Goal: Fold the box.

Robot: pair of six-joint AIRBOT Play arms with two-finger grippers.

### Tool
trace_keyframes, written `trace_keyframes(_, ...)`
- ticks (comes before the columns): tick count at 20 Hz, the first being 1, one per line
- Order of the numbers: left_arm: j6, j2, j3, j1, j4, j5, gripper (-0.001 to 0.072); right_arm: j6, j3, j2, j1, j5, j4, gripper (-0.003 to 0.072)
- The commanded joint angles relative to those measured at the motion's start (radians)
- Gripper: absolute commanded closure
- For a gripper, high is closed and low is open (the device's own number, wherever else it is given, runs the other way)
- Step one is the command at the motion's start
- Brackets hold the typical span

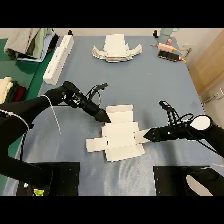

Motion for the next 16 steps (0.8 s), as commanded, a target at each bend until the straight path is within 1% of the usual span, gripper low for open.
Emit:
trace_keyframes(1,-0.008,-0.001,0.001,0.000,0.001,-0.002,0.0690,-0.002,0.001,-0.001,0.000,-0.018,-0.001,0.0439)
trace_keyframes(2,0.000,-0.001,0.001,0.000,0.003,-0.001,0.0690,-0.002,0.001,0.000,-0.001,-0.034,-0.005,0.0377)
trace_keyframes(4,0.086,0.002,0.005,0.000,0.004,-0.002,0.0692,0.034,0.020,0.000,-0.009,-0.051,-0.043,0.0376)
trace_keyframes(6,0.201,0.028,0.006,-0.007,0.006,0.010,0.0694,0.174,0.072,0.000,-0.024,-0.059,-0.152,0.0376)
trace_keyframes(8,0.264,0.082,0.006,-0.026,0.006,0.060,0.0694,0.308,0.133,0.000,-0.027,-0.047,-0.303,0.0376)
trace_keyframes(10,0.306,0.143,0.005,-0.049,0.006,0.116,0.0694,0.377,0.159,0.000,-0.027,-0.039,-0.374,0.0376)
trace_keyframes(13,0.364,0.209,-0.032,-0.086,0.006,0.193,0.0694,0.411,0.165,0.002,-0.027,-0.041,-0.373,0.0376)
trace_keyframes(16,0.447,0.261,-0.130,-0.121,0.005,0.294,0.0695,0.429,0.203,0.027,-0.027,-0.057,-0.348,0.0376)
